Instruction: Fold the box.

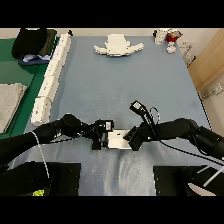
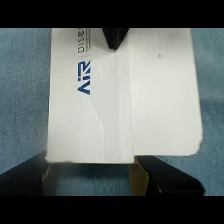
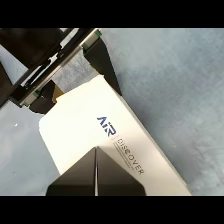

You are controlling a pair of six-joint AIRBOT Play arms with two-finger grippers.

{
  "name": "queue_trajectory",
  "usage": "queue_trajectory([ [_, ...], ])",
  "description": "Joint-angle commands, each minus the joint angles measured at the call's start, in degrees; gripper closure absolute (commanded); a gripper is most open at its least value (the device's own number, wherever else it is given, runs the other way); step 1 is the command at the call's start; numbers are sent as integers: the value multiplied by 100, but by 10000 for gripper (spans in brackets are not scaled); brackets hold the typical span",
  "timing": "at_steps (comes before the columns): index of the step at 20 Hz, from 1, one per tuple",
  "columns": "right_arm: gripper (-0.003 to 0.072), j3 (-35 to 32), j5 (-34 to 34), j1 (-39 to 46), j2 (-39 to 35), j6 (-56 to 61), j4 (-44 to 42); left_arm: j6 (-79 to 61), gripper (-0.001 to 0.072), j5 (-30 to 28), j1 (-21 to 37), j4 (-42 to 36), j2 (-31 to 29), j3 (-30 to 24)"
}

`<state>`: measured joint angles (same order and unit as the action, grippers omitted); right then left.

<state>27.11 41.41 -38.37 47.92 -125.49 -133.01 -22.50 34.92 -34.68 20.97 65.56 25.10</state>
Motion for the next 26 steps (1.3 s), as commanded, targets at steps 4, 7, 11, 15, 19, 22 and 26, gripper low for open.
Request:
queue_trajectory([
  [4,684,-363,-988,-461,-254,-11,385,0,300,0,2,2,-2,2],
  [7,684,-385,-1021,-490,-264,-13,514,0,300,0,2,0,-2,2],
  [11,682,-33,-109,-490,-402,-240,1073,0,299,0,2,0,-2,2],
  [15,213,249,203,-492,-396,-382,2046,0,300,0,2,0,-2,2],
  [19,159,275,190,-551,-391,-1167,2170,0,300,0,2,0,-2,2],
  [22,156,278,107,-660,-254,-1303,2398,0,299,0,2,0,-2,2],
  [26,159,293,-116,-1137,-264,-1150,2688,0,300,0,2,0,-2,2],
])
